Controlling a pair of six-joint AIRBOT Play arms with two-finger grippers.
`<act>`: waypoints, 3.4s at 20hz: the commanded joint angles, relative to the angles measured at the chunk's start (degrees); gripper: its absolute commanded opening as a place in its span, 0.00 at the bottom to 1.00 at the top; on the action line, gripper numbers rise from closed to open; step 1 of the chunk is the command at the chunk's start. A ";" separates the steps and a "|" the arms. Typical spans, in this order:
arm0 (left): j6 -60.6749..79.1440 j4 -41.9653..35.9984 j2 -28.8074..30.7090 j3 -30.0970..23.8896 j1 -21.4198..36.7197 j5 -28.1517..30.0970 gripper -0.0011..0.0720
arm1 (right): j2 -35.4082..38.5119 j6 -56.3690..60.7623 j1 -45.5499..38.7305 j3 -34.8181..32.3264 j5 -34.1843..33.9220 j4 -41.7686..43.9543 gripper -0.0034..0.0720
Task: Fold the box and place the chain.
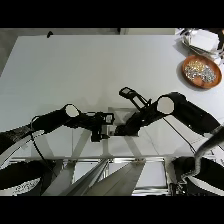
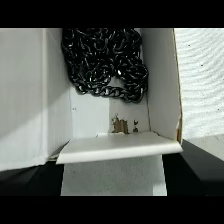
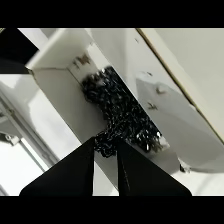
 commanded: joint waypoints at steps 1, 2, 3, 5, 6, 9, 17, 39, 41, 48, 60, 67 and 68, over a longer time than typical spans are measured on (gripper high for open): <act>0.02 0.02 0.04 -0.02 0.04 0.02 0.36 | -0.66 1.73 0.07 0.00 2.64 -1.81 0.32; 0.02 0.02 0.04 -0.02 0.04 0.00 0.36 | -0.59 1.73 0.04 0.04 3.19 -1.79 0.32; 0.02 0.02 0.04 -0.02 0.04 0.00 0.36 | -0.52 1.73 0.04 0.04 3.72 -1.79 0.32; 0.02 0.02 0.04 -0.02 0.04 0.00 0.36 | -0.46 1.73 -0.07 0.70 5.20 -2.14 0.32; 0.02 0.02 0.04 -0.02 0.04 0.00 0.36 | -0.46 1.73 -0.09 1.81 6.88 -2.71 0.34; 0.02 0.02 0.04 -0.02 0.04 0.00 0.36 | -0.42 1.68 -2.16 7.54 14.29 -2.89 0.38; 0.02 0.02 0.04 -0.02 0.04 0.02 0.36 | 3.52 -2.29 -14.10 13.35 18.60 -3.52 0.35; 0.02 0.02 0.04 -0.02 0.04 0.02 0.36 | -7.85 -32.74 -6.01 12.83 5.27 3.80 0.49; 0.02 0.02 0.04 -0.02 0.04 0.02 0.36 | -6.05 -34.21 -4.39 11.32 6.67 3.30 0.49; 0.02 0.02 0.04 -0.02 0.04 0.00 0.36 | -4.31 -34.58 1.88 10.27 6.60 1.11 0.50; 0.02 0.02 0.04 -0.02 0.04 0.02 0.36 | -4.31 -31.17 6.08 8.31 2.75 -8.26 0.65; 0.02 0.02 0.04 -0.02 0.04 0.00 0.36 | -4.28 -30.14 7.50 7.52 2.36 -8.79 0.48; 0.02 0.02 0.04 -0.02 0.04 0.00 0.36 | -4.28 -29.99 7.72 7.52 2.38 -8.74 0.46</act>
